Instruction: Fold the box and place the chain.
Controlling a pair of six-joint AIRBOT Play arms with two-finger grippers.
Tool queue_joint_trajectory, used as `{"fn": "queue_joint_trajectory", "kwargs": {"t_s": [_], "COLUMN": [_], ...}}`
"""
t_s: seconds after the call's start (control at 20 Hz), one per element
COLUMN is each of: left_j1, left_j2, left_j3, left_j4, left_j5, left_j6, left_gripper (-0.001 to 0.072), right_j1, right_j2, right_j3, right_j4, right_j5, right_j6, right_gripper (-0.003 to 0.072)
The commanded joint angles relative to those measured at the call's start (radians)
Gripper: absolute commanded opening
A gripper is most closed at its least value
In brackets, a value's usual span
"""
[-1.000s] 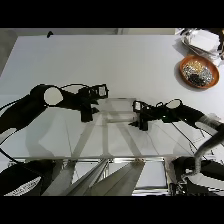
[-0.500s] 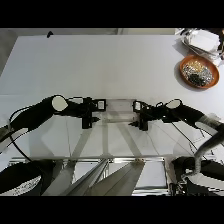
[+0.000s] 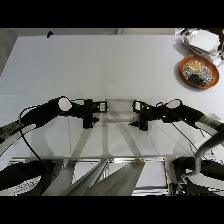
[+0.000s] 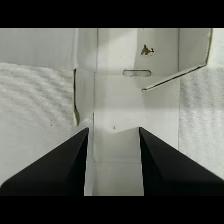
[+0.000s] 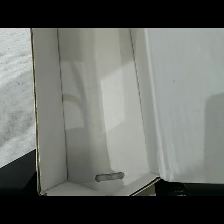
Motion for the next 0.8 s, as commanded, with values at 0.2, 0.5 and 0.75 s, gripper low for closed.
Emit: {"fn": "queue_joint_trajectory", "kwargs": {"t_s": [0.2,0.5,0.75], "left_j1": [-0.001,0.0,0.0], "left_j2": [-0.011,0.053,0.066], "left_j3": [0.0,0.0,0.0], "left_j4": [0.018,0.018,0.017], "left_j5": [0.008,0.037,0.04], "left_j6": [0.003,0.003,0.004], "left_gripper": [0.0347,0.0466,0.0536], "right_j1": [0.0,0.0,0.0], "right_j2": [0.001,0.001,0.001], "right_j3": [0.0,0.0,0.0], "right_j4": [0.0,0.0,0.0], "right_j5": [0.0,0.0,0.0], "right_j6": [0.0,0.0,0.0], "right_gripper": [0.0403,0.0403,0.0403]}}
